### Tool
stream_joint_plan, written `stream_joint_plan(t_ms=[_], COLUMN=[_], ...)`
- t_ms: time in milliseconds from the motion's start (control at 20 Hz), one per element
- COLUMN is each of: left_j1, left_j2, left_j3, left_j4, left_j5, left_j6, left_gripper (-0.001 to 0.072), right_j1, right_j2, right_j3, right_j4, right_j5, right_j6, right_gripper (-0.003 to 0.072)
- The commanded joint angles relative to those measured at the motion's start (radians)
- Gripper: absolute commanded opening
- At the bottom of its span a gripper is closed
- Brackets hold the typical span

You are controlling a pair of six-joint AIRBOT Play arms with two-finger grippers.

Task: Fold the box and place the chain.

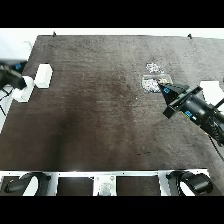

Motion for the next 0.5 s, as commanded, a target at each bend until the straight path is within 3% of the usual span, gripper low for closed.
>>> stream_joint_plan(t_ms=[0,200,450], left_j1=[0.000,0.000,0.000], left_j2=[0.298,0.557,0.607], left_j3=[-0.306,-0.587,-0.678], left_j4=[-0.138,-0.164,-0.163], left_j5=[0.031,0.035,0.042], left_j6=[0.120,0.109,0.093], left_gripper=[0.0013,0.0013,0.0014], right_j1=[0.000,-0.003,-0.003], right_j2=[0.120,0.225,0.296], right_j3=[-0.108,-0.296,-0.470], right_j4=[-0.035,-0.039,-0.129], right_j5=[-0.143,-0.254,-0.424], right_j6=[0.023,0.023,0.011], right_gripper=[0.0012,0.0013,0.0014])
